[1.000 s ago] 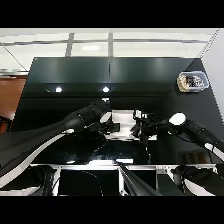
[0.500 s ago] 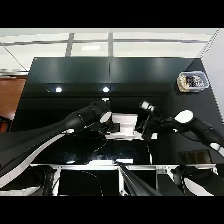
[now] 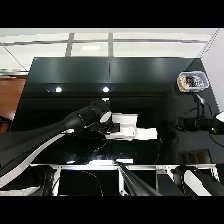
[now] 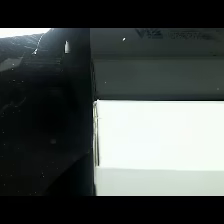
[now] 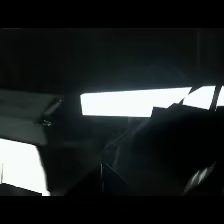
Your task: Fold the box and place the chain.
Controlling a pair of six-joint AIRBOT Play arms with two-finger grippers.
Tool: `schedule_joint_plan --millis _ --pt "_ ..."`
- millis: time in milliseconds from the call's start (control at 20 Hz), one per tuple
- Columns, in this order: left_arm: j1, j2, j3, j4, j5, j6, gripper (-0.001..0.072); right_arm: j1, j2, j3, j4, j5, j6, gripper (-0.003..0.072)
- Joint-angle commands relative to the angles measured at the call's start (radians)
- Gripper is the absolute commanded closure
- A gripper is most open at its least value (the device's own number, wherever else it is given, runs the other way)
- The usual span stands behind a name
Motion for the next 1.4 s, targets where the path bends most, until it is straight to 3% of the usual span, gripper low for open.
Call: schedule_joint_plan --millis 0,300,400,600,650,750,1050,1350 --pt "0.001 -0.001 0.0 0.0 -0.001 -0.001 0.0683 -0.01 -0.047 -0.082 0.043 0.035 0.106 0.0678" --pt "0.002 -0.001 0.0 0.0 -0.001 -0.001 0.0683 0.285 -0.201 -0.108 0.342 -0.019 -0.056 0.0678" --pt "0.002 -0.001 0.0 0.0 -0.001 -0.001 0.0683 0.355 -0.212 -0.086 0.367 -0.048 -0.101 0.0677" --pt "0.002 -0.001 0.0 0.0 -0.001 -0.001 0.0683 0.36 -0.212 0.024 0.33 0.062 -0.142 0.0674" --pt "0.002 -0.001 0.0 -0.001 -0.001 -0.001 0.0683 0.36 -0.212 0.044 0.325 0.081 -0.142 0.0613" --pt "0.002 -0.001 0.0 -0.001 -0.001 -0.001 0.0683 0.36 -0.212 0.058 0.325 0.108 -0.14 0.0057" --pt "0.002 -0.001 0.0 -0.001 -0.002 -0.001 0.0683 0.42 -0.212 0.058 0.383 0.118 -0.14 0.0054" --pt "0.002 -0.001 0.0 -0.002 -0.002 -0.001 0.0683 0.62 -0.212 0.08 0.309 -0.115 0.076 0.0059"
